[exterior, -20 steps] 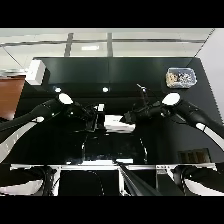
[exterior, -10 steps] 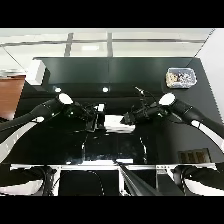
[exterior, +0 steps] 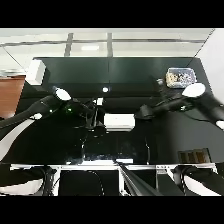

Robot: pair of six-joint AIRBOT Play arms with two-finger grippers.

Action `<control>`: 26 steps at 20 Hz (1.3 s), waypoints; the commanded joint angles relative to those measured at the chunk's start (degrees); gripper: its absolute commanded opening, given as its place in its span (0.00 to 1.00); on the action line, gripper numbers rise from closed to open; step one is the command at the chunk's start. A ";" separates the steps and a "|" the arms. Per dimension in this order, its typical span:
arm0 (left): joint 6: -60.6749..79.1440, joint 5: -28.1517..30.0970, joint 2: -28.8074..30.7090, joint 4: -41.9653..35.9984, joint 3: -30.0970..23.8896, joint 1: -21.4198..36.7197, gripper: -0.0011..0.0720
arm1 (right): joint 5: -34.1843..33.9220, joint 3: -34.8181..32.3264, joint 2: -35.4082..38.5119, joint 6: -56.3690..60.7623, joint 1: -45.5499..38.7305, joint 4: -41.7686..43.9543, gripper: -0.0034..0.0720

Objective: Fold the box and place the chain.

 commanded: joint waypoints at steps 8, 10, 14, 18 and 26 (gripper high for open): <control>-26.93 -5.49 -1.60 3.32 17.51 -6.69 0.99 | 8.28 0.35 12.76 4.85 -17.03 -15.06 0.07; -30.42 -4.70 -5.25 3.32 20.68 -10.21 0.99 | 6.62 0.35 12.76 4.83 -17.03 -15.08 0.07; -32.59 -4.37 -11.61 3.41 23.08 -12.52 0.99 | 4.46 0.35 12.76 4.11 -17.03 -15.08 0.07; -32.96 -5.07 -12.79 4.20 23.12 -12.70 0.99 | 4.52 0.35 12.76 4.00 -17.03 -15.08 0.07; -39.21 -8.59 -12.79 18.51 25.03 -17.35 0.99 | 3.80 0.35 12.76 3.32 -17.03 -15.17 0.07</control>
